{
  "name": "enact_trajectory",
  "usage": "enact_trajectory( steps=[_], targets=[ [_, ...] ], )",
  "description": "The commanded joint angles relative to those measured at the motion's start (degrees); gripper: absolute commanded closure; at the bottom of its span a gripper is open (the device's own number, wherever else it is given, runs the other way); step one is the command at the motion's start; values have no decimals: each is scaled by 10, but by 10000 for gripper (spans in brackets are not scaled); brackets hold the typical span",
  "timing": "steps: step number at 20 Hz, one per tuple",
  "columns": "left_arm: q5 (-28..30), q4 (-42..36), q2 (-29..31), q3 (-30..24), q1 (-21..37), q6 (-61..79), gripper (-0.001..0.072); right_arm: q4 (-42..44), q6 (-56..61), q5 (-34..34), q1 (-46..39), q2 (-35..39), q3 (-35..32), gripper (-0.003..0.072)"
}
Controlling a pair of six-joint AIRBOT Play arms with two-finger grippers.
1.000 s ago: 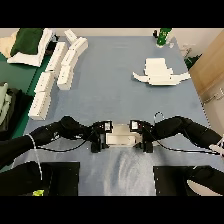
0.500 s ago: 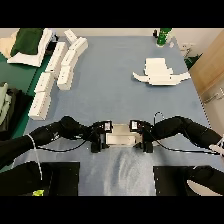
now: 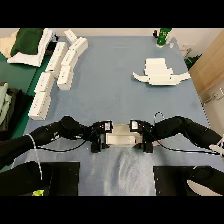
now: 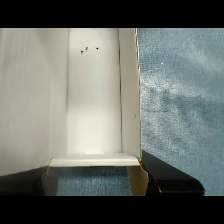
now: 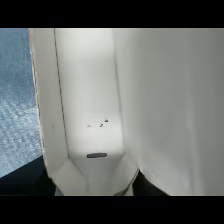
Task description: Fold the box.
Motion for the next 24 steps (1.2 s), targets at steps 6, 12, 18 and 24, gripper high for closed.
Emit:
enact_trajectory(
  steps=[6, 12, 18, 24],
  targets=[
    [0, 0, 0, 1, 0, 0, 230, -113, 189, -62, 0, 25, 31, -34],
    [0, 0, 0, 1, 0, 0, 230, -256, 496, -209, 0, 111, 106, -24],
    [0, 0, 0, 1, 0, 0, 230, 19, 775, -260, 0, 136, 126, 327],
    [0, 0, 0, 1, 0, 0, 230, 61, 768, 30, 20, 48, 141, 531]
  ],
)
